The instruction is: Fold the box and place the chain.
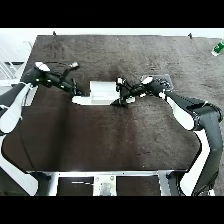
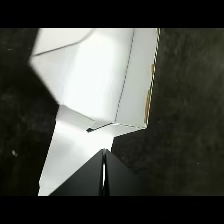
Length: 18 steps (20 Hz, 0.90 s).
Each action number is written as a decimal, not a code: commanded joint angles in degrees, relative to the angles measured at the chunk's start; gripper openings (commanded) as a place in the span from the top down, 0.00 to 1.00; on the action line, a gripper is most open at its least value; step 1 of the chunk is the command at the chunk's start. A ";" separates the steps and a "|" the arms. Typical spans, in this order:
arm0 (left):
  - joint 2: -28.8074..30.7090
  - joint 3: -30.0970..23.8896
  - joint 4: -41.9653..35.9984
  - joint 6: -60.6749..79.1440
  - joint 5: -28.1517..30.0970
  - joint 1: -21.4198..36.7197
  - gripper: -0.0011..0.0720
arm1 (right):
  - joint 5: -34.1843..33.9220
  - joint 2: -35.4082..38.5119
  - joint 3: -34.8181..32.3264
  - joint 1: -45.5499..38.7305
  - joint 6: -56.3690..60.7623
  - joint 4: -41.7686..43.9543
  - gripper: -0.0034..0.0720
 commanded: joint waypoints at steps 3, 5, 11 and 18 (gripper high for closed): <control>5.33 -0.02 -5.68 -18.25 1.68 7.06 0.96 | 0.02 -0.02 -0.02 0.04 0.04 0.02 0.20; 7.56 -0.02 -5.95 -25.22 2.25 9.05 0.96 | 0.02 -0.02 -0.02 0.04 0.02 0.02 0.20; 16.04 -12.11 -5.66 -37.11 11.13 12.74 0.96 | 0.04 -0.02 -0.02 0.04 0.02 0.02 0.20; 23.82 -29.55 -7.96 -41.16 15.87 16.57 0.96 | 0.02 -0.02 -0.02 0.04 0.02 0.02 0.20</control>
